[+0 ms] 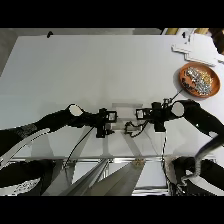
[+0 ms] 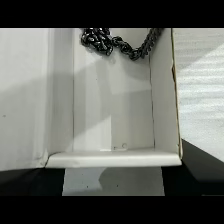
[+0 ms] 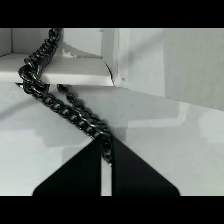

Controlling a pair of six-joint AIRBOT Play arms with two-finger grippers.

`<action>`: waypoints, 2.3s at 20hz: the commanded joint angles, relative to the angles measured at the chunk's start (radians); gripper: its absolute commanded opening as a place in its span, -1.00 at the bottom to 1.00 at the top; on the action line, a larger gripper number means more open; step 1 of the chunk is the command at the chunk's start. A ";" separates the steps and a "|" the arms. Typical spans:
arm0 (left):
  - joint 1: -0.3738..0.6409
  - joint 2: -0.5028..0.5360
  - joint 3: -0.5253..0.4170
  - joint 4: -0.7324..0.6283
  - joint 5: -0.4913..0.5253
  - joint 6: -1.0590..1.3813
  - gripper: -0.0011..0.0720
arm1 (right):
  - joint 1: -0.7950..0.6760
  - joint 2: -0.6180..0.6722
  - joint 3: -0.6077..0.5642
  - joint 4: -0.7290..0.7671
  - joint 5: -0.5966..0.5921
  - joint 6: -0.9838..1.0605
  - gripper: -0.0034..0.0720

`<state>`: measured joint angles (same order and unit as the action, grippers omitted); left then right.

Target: Fold the box and place the chain.

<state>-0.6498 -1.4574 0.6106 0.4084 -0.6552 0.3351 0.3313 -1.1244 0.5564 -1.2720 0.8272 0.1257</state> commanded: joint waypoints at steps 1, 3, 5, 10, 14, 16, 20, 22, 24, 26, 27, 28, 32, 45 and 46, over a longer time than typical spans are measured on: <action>0.000 0.000 0.000 0.000 0.000 0.000 -0.37 | 0.000 -0.006 0.000 -0.009 0.001 0.007 -0.82; 0.000 0.000 0.000 0.000 0.000 0.000 -0.37 | 0.000 0.011 0.000 -0.011 0.009 0.008 -0.86; 0.000 0.000 0.000 0.000 0.000 0.000 -0.37 | 0.000 0.063 0.000 -0.011 0.026 0.009 -0.86; 0.000 0.000 0.000 0.000 0.000 0.000 -0.37 | 0.000 0.246 0.000 -0.003 0.051 0.102 -0.86; 0.000 0.000 0.000 0.000 0.000 0.000 -0.37 | 0.000 0.196 -0.001 -0.044 0.043 0.102 -0.48; 0.000 0.000 0.000 0.000 0.000 0.000 -0.37 | 0.000 0.129 -0.001 -0.043 0.027 0.103 -0.48; 0.000 0.000 0.000 0.000 0.000 0.000 -0.37 | 0.000 0.022 0.000 -0.040 0.017 0.103 -0.48; 0.000 0.000 0.000 0.000 0.000 0.000 -0.37 | 0.000 0.008 -0.001 -0.032 0.005 0.102 -0.49; 0.000 0.000 0.000 0.000 0.000 0.000 -0.37 | 0.000 0.008 0.000 -0.020 -0.027 0.100 -0.49; 0.000 0.000 0.000 0.000 0.000 0.000 -0.37 | 0.000 0.008 -0.001 0.002 -0.037 0.065 -0.49; 0.000 0.000 0.000 0.000 0.000 0.000 -0.37 | 0.000 0.008 0.000 0.010 -0.037 0.048 -0.49; 0.000 0.000 0.000 0.000 0.000 0.000 -0.37 | 0.000 0.008 -0.001 0.013 -0.040 0.048 -0.49; 0.000 0.000 0.000 0.000 0.000 0.000 -0.37 | 0.000 0.008 -0.001 0.013 -0.051 0.049 -0.49; 0.000 0.000 0.000 0.000 0.000 0.000 -0.37 | 0.000 -0.057 -0.001 0.012 -0.001 0.058 -0.54; 0.000 0.000 0.000 0.000 0.000 0.000 -0.37 | 0.000 -0.056 -0.001 0.012 0.000 0.058 -0.75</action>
<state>-0.6498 -1.4574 0.6106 0.4084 -0.6552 0.3351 0.3309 -1.1629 0.5571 -1.2579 0.8253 0.1783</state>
